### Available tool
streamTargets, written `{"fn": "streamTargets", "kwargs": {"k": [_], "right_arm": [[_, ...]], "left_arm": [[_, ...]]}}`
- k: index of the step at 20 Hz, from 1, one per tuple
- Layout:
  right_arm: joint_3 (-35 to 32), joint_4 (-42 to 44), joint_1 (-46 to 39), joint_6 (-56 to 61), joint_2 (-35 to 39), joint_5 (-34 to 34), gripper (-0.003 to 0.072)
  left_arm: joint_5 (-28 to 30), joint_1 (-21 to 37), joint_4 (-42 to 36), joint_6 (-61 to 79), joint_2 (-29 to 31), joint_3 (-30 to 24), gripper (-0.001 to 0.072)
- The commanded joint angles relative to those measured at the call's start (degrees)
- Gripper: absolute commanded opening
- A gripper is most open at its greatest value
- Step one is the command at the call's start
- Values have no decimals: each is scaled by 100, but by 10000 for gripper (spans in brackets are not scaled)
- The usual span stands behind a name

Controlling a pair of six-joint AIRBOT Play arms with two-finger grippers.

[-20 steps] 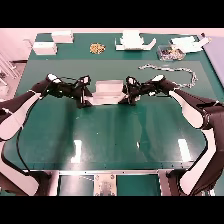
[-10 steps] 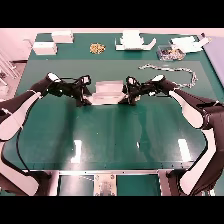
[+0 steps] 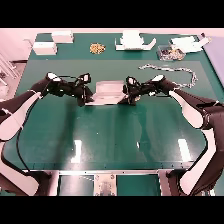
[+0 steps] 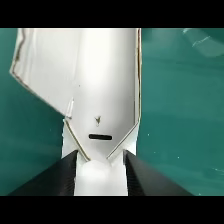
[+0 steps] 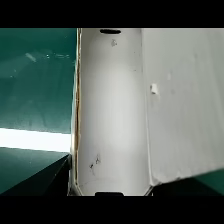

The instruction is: Fold the box and place the chain.

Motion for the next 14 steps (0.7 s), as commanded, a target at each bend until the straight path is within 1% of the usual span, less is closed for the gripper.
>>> {"fn": "streamTargets", "kwargs": {"k": [1, 7, 8, 9, 10, 14], "right_arm": [[0, 2, 2, 7, -2, -2, 520], [0, 2, 2, 7, -2, -2, 520], [0, 4, 2, 7, -2, -2, 521], [0, 2, 2, 7, -2, -2, 520], [0, 2, 2, 7, -2, -2, 521], [0, 2, 2, 7, -2, -2, 520]], "left_arm": [[-59, -7, -70, 50, 4, 4, 348], [-4, -7, -83, 140, -37, 4, 346], [24, -7, -109, 160, -37, 4, 328], [37, -7, -151, 264, -37, 4, 154], [46, -7, -190, 442, -37, 4, 139], [81, -9, -387, 509, -37, 4, 139]]}}
